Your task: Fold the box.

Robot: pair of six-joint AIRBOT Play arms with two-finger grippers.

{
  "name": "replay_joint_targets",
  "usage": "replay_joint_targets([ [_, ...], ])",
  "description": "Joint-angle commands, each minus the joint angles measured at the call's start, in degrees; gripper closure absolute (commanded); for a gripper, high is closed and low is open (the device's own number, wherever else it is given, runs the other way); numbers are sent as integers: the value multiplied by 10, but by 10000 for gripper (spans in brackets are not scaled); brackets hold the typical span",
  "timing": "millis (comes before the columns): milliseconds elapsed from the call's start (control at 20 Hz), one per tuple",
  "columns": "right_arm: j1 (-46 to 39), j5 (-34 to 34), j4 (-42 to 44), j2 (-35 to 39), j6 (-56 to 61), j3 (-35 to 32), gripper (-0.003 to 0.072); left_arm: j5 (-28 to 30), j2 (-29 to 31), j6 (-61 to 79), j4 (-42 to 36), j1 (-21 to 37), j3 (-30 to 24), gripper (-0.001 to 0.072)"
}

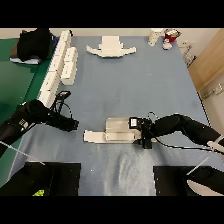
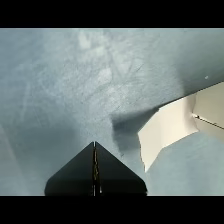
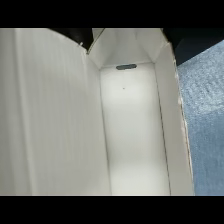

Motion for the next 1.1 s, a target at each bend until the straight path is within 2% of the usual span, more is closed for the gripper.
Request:
replay_joint_targets([
  [0,0,0,0,0,0,0,260,-27,-18,-24,-66,30,-39,697],
  [200,0,0,0,0,0,0,260,30,-55,72,-243,-19,-88,698],
  [350,0,0,0,0,0,0,260,82,-71,104,-315,-92,-93,698],
  [500,0,0,0,0,0,0,260,98,-69,104,-331,-132,-78,697],
  [700,0,0,0,0,0,0,260,50,-69,104,-333,-131,-52,695],
  [1000,0,0,0,0,0,0,260,41,-69,104,-333,-131,-47,693],
  [1050,0,0,0,0,0,0,260,38,-69,104,-332,-131,-46,622],
])
